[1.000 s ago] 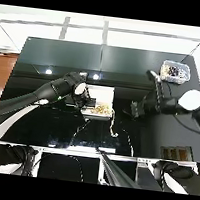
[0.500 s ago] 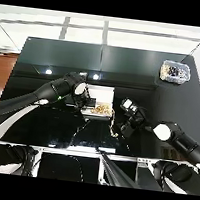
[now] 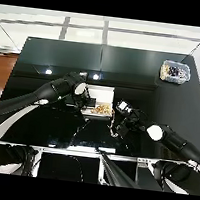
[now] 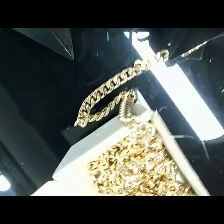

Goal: Fold the box and place the chain.

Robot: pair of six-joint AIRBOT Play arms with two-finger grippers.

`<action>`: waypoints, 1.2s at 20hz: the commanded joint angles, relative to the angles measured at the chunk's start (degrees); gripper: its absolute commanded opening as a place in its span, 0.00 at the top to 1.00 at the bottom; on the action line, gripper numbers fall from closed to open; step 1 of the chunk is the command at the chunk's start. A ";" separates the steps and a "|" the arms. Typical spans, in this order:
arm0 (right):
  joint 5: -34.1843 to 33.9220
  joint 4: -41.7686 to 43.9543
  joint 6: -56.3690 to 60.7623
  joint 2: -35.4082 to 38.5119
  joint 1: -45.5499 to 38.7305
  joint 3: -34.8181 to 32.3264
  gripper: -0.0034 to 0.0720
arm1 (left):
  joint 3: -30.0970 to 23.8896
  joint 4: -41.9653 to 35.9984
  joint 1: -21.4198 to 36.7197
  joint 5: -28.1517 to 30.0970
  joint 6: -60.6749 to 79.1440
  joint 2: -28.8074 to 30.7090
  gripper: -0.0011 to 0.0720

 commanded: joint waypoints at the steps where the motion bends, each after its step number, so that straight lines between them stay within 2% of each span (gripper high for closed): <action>1: -0.50 1.66 1.51 -2.58 0.13 1.27 0.00 | 0.04 0.00 0.00 0.00 0.02 -0.02 0.95; 7: -0.76 0.96 1.64 -5.95 0.13 2.08 0.00 | 0.04 0.00 0.00 0.04 0.02 -0.02 0.95; 9: -1.18 0.96 1.64 -6.03 0.13 2.08 0.34 | 0.04 0.00 0.00 0.04 0.02 -0.02 0.95; 10: -1.16 0.94 1.62 -6.03 0.13 2.08 0.42 | 0.04 0.00 0.00 0.02 0.02 -0.02 0.95; 11: -0.96 0.94 1.64 -6.01 0.13 2.08 0.70 | 0.04 0.00 0.00 0.02 0.02 -0.02 0.95; 12: -0.55 0.94 1.64 -6.01 0.13 2.10 0.92 | 0.04 0.00 0.00 0.02 0.02 -0.02 0.95; 14: 1.14 0.94 1.70 -5.88 -0.07 2.67 0.93 | 0.04 0.00 0.00 0.02 0.02 -0.02 0.95; 16: 7.52 0.98 5.20 -5.16 -2.05 4.98 0.93 | 0.04 0.00 0.00 0.00 0.02 0.00 0.95; 18: 22.73 0.61 17.07 -3.45 -7.28 10.34 0.93 | 0.04 0.00 0.00 -0.15 0.02 0.00 0.95; 20: 35.65 -1.46 21.44 -1.42 -13.31 15.58 0.93 | 0.04 0.00 0.00 -0.11 0.02 -0.02 0.95; 22: 44.22 -0.37 23.32 -0.15 -19.58 20.48 0.93 | 0.04 0.00 0.00 0.04 0.02 -0.02 0.95; 24: 49.99 7.52 23.85 -0.13 -24.30 24.92 0.93 | 0.04 -0.02 0.00 0.02 0.02 0.00 0.95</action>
